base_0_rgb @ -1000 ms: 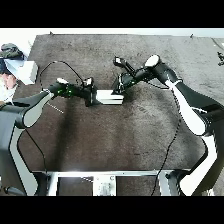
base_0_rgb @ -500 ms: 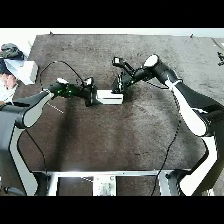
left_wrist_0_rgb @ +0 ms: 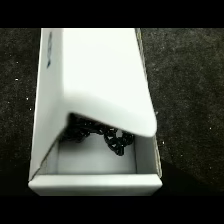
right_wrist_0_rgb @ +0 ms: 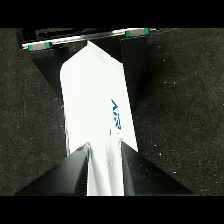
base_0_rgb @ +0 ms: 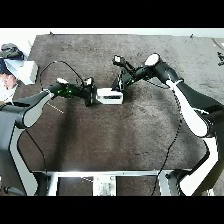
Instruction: Fold the box and place the chain.
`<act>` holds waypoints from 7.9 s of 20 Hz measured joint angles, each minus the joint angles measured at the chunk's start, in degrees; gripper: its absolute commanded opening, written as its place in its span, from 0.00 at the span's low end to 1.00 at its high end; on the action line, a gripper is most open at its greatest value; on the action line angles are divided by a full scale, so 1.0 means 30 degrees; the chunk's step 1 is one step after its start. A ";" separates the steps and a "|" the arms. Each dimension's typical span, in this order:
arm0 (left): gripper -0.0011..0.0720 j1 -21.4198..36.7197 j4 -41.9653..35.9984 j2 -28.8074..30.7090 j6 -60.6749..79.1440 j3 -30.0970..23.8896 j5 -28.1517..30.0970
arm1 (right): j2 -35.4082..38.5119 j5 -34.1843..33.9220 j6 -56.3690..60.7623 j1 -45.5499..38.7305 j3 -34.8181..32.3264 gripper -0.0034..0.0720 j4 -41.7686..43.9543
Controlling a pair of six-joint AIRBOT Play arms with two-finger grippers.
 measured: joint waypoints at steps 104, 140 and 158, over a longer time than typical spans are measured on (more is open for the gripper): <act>0.03 0.3461 -0.2543 0.6025 -0.9573 -0.0051 1.2152 | 3.0432 -3.2749 0.7439 -0.0758 -2.8669 0.07 -0.0940; 0.87 0.6863 0.4350 0.2929 -2.1624 -0.3242 1.9489 | 3.0432 -4.2446 0.7439 -0.0758 -2.8662 0.07 -0.0984; 0.52 0.6870 0.4568 0.7730 -2.0713 -0.2594 1.5773 | 3.0432 -4.2446 0.7439 -0.0758 -2.8662 0.07 -0.0984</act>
